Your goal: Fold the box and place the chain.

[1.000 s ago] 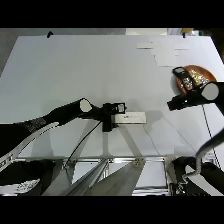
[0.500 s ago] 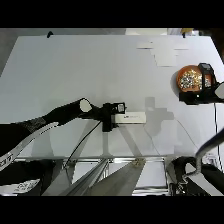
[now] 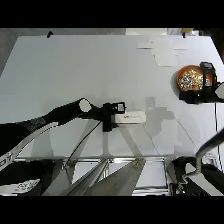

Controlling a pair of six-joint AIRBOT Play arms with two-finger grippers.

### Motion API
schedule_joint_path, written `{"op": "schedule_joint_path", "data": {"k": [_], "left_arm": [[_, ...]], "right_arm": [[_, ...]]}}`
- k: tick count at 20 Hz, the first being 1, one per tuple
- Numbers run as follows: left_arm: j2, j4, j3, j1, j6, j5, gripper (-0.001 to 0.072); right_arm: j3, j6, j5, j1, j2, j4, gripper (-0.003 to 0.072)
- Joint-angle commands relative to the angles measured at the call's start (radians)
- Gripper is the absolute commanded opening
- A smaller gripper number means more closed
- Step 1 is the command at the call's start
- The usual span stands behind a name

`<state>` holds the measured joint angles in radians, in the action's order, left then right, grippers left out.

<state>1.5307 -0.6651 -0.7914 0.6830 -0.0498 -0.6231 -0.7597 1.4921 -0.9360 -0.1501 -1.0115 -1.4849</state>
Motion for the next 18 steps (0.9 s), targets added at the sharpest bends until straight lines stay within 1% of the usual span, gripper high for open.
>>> {"op": "schedule_joint_path", "data": {"k": [1, 3, 6, 8, 10, 12, 13, 15, 18], "left_arm": [[0.0, 0.003, -0.001, -0.001, 0.0, 0.049, 0.0011], [-0.001, 0.003, -0.001, -0.001, -0.003, 0.044, 0.0011], [-0.001, 0.001, -0.001, -0.002, -0.003, 0.01, 0.0011], [-0.009, 0.001, -0.001, -0.003, -0.005, 0.013, 0.0009], [-0.052, -0.004, -0.001, -0.011, -0.079, 0.014, 0.0005], [-0.13, -0.038, -0.001, -0.039, -0.213, 0.014, 0.0005], [-0.176, -0.084, -0.001, -0.06, -0.294, 0.012, 0.0005], [-0.283, -0.226, -0.001, -0.113, -0.49, 0.005, 0.0005], [-0.448, -0.448, -0.001, -0.22, -0.75, -0.046, 0.0005]], "right_arm": [[0.0, 0.0, 0.002, -0.001, 0.0, 0.0, 0.0016], [0.0, 0.0, 0.002, -0.001, 0.0, 0.0, 0.0016], [0.0, 0.0, 0.002, -0.001, 0.0, 0.0, 0.0016], [0.0, 0.0, 0.002, -0.001, 0.0, 0.0, 0.0016], [0.0, 0.0, 0.002, -0.001, 0.0, 0.0, 0.0016], [0.0, 0.0, 0.002, -0.001, 0.0, 0.0, 0.0016], [0.0, 0.0, 0.002, -0.001, 0.0, 0.0, 0.0016], [0.0, 0.0, 0.002, -0.001, 0.0, 0.0, 0.0016], [0.0, 0.0, 0.002, -0.001, 0.0, 0.0, 0.0016]]}}
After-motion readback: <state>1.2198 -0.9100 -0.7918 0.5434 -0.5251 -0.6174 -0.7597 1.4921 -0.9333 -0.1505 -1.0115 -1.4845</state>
